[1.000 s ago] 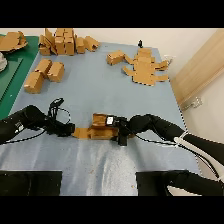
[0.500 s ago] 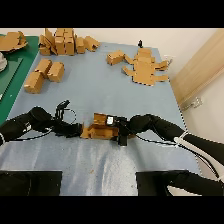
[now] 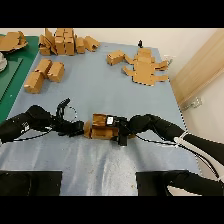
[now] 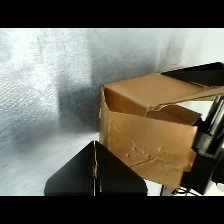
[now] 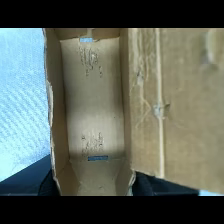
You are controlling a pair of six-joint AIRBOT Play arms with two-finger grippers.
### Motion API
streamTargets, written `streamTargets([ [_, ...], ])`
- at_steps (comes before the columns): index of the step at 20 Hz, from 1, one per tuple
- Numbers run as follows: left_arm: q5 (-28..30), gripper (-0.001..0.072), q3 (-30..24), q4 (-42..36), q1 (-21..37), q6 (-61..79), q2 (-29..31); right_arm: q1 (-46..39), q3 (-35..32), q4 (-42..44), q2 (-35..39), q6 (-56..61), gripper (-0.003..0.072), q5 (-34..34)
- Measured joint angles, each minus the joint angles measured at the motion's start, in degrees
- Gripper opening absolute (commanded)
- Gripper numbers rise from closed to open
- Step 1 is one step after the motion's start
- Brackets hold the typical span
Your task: Fold the box.
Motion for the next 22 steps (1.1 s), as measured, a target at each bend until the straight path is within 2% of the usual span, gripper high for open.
streamTargets([
  [4,2.8,0.0009,2.0,1.5,-4.5,-3.8,0.5,0.0,0.0,0.0,0.0,0.0,0.0506,0.0],
  [10,6.5,0.0009,5.5,15.7,-10.9,-18.9,0.7,0.0,0.0,0.0,0.0,0.1,0.0507,0.0],
  [17,5.4,0.0009,8.5,25.6,-12.9,-28.2,0.7,0.0,0.0,0.0,0.0,0.1,0.0507,0.0],
  [22,4.1,0.0026,10.3,27.3,-13.7,-30.1,0.7,0.0,0.0,0.0,0.0,0.1,0.0506,0.0],
])
